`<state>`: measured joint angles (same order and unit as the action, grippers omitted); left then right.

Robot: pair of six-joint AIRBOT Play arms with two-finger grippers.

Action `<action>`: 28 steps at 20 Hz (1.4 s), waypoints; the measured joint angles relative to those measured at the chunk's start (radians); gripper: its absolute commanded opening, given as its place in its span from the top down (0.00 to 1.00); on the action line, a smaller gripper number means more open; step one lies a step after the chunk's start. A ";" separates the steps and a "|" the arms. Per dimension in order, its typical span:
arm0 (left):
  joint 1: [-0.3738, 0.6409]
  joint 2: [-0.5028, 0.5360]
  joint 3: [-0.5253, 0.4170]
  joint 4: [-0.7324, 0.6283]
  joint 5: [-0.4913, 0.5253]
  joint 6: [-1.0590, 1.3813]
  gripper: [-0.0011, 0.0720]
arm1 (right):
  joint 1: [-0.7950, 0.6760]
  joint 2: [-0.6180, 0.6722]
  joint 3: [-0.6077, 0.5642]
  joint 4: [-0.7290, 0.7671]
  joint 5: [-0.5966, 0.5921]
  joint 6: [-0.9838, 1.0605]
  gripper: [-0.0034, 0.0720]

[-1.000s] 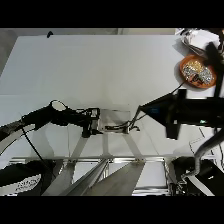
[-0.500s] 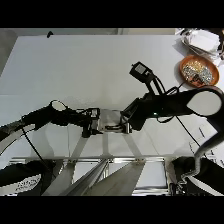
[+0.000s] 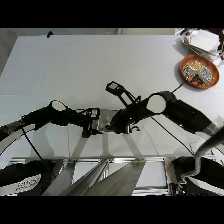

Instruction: Fold the box and place the chain.

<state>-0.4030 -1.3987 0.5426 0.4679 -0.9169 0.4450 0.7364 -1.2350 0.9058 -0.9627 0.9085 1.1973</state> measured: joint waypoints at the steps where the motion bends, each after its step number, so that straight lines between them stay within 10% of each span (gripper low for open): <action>1: 0.000 0.000 0.000 0.000 0.000 0.000 0.61 | 0.008 -0.024 0.000 -0.013 -0.011 0.021 0.94; 7: 0.000 0.000 0.000 0.000 0.000 0.001 0.61 | 0.026 -0.124 0.000 -0.047 -0.066 0.115 0.66; 28: 0.000 0.000 0.000 0.000 0.000 0.000 0.61 | 0.028 0.290 -0.028 -0.428 0.334 0.271 0.66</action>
<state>-0.4030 -1.3991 0.5423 0.4675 -0.9173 0.4450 0.7647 -0.9447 0.8776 -1.3903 1.2423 1.4685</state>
